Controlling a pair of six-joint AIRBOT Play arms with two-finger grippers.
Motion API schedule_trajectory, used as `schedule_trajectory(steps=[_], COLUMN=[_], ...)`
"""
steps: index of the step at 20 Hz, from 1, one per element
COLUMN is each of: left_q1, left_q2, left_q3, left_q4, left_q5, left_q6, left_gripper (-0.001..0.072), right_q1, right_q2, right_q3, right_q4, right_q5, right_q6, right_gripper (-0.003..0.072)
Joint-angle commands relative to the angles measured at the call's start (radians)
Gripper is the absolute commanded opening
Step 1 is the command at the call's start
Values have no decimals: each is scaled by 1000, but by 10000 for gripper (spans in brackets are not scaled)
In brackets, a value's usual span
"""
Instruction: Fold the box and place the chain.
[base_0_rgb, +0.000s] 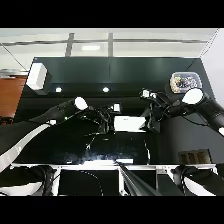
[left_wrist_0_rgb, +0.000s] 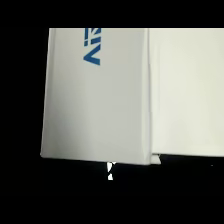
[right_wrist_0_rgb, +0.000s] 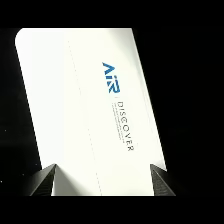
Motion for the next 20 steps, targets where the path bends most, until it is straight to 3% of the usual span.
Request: schedule_trajectory(steps=[1,9,10,11,12,20], left_q1=[1,1,1,1,1,1], left_q2=[1,1,1,1,1,1], left_q3=[0,0,0,0,0,0], left_q4=[0,0,0,0,0,0], left_q5=[1,1,1,1,1,0], left_q6=[-3,-3,-3,-3,-3,-3], left_gripper=[509,509,509,509,509,509], right_q1=[43,84,84,84,84,84], right_q2=[5,5,5,5,5,9], right_q3=[-7,-7,-7,-7,-7,-5], right_q4=[-64,-87,-87,-86,-86,-48], right_q5=[-63,-123,-122,-122,-122,-122], right_q6=[6,-13,-13,-11,-11,-5], right_gripper=[668,647,560,366,306,307])
